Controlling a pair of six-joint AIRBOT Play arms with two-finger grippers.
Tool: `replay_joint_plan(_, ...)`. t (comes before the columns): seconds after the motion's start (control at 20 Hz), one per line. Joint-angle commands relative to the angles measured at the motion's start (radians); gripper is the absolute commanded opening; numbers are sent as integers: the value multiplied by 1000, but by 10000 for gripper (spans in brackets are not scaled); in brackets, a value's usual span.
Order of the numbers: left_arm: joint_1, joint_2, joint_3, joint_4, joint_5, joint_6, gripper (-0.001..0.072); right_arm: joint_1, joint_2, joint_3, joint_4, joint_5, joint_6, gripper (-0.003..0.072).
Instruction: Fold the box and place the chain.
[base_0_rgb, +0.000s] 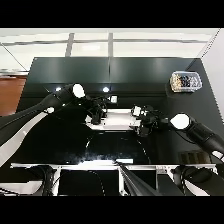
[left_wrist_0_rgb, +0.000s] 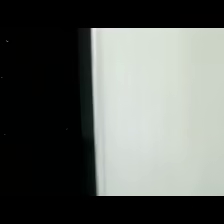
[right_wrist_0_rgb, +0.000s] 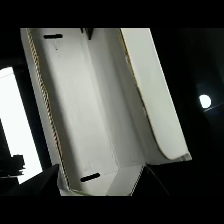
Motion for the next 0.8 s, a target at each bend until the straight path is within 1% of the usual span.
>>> replay_joint_plan(0.0, 0, -1, 0, 0, 0, 1, 26, -22, -5, 2, 2, -23, -1, 639)
replay_joint_plan(0.1, 0, -1, 0, 0, 1, 1, 26, -26, -13, 2, 3, -21, -1, 639)
replay_joint_plan(0.2, 0, -1, 0, 0, 1, 1, 26, -25, -19, 2, 32, 4, -29, 639)
replay_joint_plan(0.3, 0, -1, 0, 0, 1, 1, 26, -25, -45, 2, 111, 45, -138, 639)
replay_joint_plan(0.4, 0, -1, 0, 0, 2, 1, 26, -32, -80, 5, 188, 45, -267, 639)
replay_joint_plan(0.55, 0, 0, 0, 0, 2, 1, 25, -69, -128, 13, 235, 74, -305, 638)
replay_joint_plan(0.65, 0, 0, 0, 0, 2, 1, 26, -86, -141, 13, 242, 130, -330, 638)
replay_joint_plan(0.75, 0, 0, 0, 0, 2, 1, 26, -85, -153, 13, 242, 161, -333, 639)
